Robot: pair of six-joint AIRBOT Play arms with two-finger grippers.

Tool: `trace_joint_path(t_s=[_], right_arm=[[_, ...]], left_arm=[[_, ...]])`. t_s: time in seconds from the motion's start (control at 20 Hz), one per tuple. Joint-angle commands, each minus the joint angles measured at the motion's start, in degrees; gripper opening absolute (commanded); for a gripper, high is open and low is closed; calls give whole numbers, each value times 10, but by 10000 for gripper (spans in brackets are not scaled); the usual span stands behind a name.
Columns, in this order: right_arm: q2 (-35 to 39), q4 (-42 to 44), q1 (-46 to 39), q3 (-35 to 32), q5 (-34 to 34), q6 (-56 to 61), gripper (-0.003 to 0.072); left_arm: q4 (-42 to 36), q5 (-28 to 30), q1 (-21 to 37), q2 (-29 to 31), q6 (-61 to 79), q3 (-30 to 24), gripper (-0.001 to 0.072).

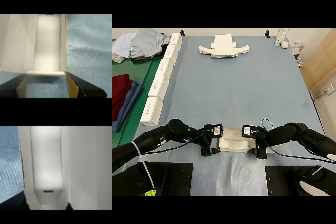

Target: Fold the box.

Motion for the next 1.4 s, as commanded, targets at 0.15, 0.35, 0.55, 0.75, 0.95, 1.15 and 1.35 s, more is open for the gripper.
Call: trace_joint_path(t_s=[0.15,0.35,0.55,0.75,0.95,1.15,1.35], right_arm=[[0,0,0,0,0,0,508],[0,0,0,0,0,0,508],[0,0,0,0,0,0,508],[0,0,0,0,0,0,508],[0,0,0,0,0,0,508],[0,0,0,0,0,0,508],[0,0,0,0,0,0,508]], left_arm=[[-8,-4,-8,-38,20,4,689],[-10,1,-9,-44,22,5,689],[-26,9,-17,-45,39,7,689],[-33,31,-33,-45,39,7,688],[-33,30,-33,-49,39,9,688],[-31,29,-33,-49,39,9,408],[-31,29,-33,-49,38,9,408]])
